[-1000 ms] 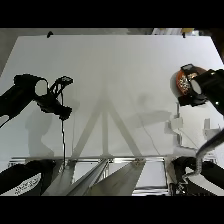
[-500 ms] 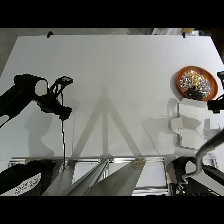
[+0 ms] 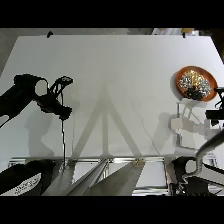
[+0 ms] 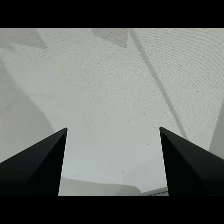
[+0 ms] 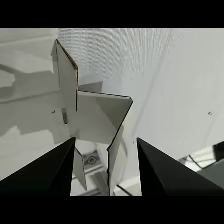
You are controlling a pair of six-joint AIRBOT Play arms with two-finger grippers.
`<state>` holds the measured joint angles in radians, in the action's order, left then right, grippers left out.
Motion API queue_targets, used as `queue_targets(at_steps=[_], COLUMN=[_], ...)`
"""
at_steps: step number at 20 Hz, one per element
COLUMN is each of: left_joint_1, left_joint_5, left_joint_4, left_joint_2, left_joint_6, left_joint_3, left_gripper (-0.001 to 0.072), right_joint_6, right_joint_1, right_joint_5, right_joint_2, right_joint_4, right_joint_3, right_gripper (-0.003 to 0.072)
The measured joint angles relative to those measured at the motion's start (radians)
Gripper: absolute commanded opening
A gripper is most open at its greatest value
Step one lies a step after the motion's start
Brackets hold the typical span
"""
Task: Fold the box and place the chain.
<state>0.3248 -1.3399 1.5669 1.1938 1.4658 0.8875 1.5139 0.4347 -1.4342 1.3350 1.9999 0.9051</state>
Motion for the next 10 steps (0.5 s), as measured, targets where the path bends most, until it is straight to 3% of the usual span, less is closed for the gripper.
queue_targets(at_steps=[1, 2, 5, 10], left_joint_1=[0.0, 0.0, 0.0, 0.0], left_joint_5=[0.0, 0.0, 0.0, 0.0], left_joint_4=[0.0, 0.0, 0.0, 0.0], left_joint_2=[0.0, 0.0, 0.0, 0.0], left_joint_6=[0.0, 0.0, 0.0, 0.0], left_joint_3=[0.0, 0.0, 0.0, 0.0], left_gripper=[0.0635, 0.0635, 0.0635, 0.0635], right_joint_6=[0.014, 0.032, 0.063, 0.036], right_joint_1=[0.001, 0.002, 0.003, -0.003], right_joint_5=[-0.009, -0.014, -0.029, -0.088], right_joint_2=[0.016, 0.028, 0.051, 0.042], right_joint_4=[0.011, 0.021, 0.057, 0.037], right_joint_3=[0.0, 0.0, 0.0, 0.0], right_gripper=[0.0268, 0.0232, 0.0019, 0.0018])
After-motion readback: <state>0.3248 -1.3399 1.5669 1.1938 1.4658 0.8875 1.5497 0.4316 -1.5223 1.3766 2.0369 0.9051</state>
